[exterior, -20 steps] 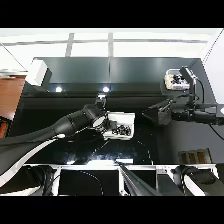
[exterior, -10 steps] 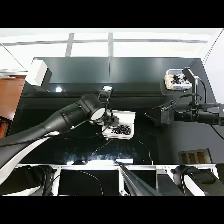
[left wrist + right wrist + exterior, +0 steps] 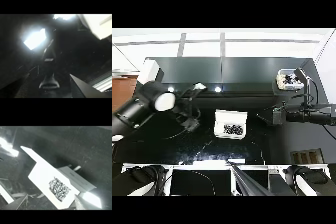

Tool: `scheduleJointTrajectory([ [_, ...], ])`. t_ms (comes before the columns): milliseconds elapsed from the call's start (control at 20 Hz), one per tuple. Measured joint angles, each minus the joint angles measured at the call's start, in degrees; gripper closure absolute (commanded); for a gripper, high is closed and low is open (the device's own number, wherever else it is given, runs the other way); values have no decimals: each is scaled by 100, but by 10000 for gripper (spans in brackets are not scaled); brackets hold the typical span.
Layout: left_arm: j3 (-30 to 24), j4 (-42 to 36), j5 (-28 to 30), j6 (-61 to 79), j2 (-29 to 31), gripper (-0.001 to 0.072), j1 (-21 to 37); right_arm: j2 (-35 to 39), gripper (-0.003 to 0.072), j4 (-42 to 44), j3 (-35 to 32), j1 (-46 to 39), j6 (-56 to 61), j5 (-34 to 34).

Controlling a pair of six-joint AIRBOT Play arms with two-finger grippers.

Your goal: Fold the box and place the chain.

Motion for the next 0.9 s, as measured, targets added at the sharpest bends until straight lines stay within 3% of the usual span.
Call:
scheduleJointTrajectory([
  [150,-1019,-1156,595,1471,372,135,1071,0,36,-4,0,-2,0,44],
  [300,-1797,-2918,992,3434,439,125,2006,0,36,-11,0,0,0,76],
  [350,-1941,-3436,1091,4116,415,-11,2170,0,36,-15,0,0,0,85],
  [450,-2111,-4218,1241,5790,321,-10,2275,0,36,-20,0,-2,0,120],
  [600,-2170,-4734,1593,7971,33,-8,2057,0,36,-24,0,0,-2,144],
  [750,-2044,-4953,1851,9156,-431,-4,1869,0,36,-26,0,0,-2,155],
  [900,-1878,-5053,1727,9794,-975,-4,1770,0,36,-28,0,0,-2,131],
])
